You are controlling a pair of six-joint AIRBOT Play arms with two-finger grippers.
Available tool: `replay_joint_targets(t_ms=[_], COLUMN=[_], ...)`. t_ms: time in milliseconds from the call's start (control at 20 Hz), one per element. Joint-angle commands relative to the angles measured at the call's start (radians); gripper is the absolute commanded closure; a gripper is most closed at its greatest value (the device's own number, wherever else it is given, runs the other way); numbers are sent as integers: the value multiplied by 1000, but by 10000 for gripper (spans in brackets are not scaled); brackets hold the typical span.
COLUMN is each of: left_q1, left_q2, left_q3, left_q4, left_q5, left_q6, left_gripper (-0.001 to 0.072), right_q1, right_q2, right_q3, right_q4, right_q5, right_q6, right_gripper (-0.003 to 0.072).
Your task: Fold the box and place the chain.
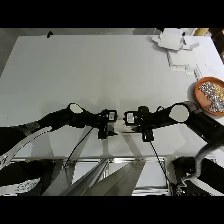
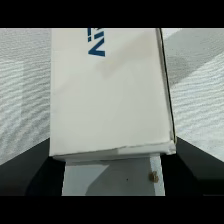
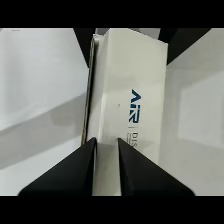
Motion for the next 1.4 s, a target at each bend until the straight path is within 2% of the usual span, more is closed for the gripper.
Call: replay_joint_targets(t_ms=[0,100,150,300,400,450,550,600,800,950,1350], left_q1=[0,0,0,0,0,0,0,0,0,0,0], left_q2=[1,1,1,1,1,1,1,1,1,1,1], left_q3=[1,1,1,1,1,1,1,1,1,1,1], left_q4=[0,0,0,0,0,0,0,0,0,0,0], left_q5=[0,0,0,0,0,0,0,0,0,0,0], left_q6=[-1,-1,-1,-1,-1,-1,-1,-1,-1,-1,-1], left_gripper=[438,438,438,438,438,438,438,438,438,438,438], right_q1=[1,1,1,1,1,1,1,1,1,1,1], right_q2=[0,2,8,55,97,108,101,88,19,-32,-93], right_q3=[-27,-28,-28,-28,-28,-28,-29,-31,-42,-45,-49], right_q4=[29,54,64,106,183,212,212,206,205,205,202], right_q5=[4,6,1,-29,-70,-90,-103,-101,-51,-3,-11], right_q6=[-1,-1,-2,-10,-49,-66,-69,-69,-69,-80,-80], right_gripper=[367,328,262,250,259,327,547,593,607,650,665])
